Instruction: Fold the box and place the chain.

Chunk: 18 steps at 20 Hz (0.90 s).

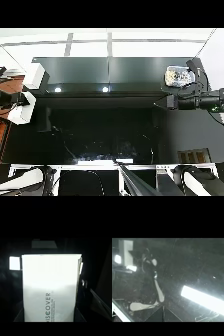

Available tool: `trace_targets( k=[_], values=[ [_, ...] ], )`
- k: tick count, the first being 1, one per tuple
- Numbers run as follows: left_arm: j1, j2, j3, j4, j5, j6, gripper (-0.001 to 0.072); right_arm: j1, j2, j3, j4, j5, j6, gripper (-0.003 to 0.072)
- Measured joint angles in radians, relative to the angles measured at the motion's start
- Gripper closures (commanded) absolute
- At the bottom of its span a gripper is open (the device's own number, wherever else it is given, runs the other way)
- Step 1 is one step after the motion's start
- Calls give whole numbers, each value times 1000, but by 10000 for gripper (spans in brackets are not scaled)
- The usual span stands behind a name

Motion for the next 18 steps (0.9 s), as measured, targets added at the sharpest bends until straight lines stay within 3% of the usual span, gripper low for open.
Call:
trace_targets(
  k=[5,10,11,12,15,18],
  values=[
    [31,-110,42,-63,129,137,401,2,0,0,0,-50,0,667],
    [33,-272,181,-102,168,170,387,2,0,0,0,-99,0,667],
    [32,-296,211,-108,168,169,168,2,0,0,0,-102,0,667],
    [31,-317,240,-110,167,162,-2,2,0,0,0,-106,0,667],
    [26,-348,344,-94,139,135,-2,2,0,0,0,-113,0,667],
    [15,-357,525,-63,17,83,16,4,0,-1,0,-121,0,667]
  ],
)
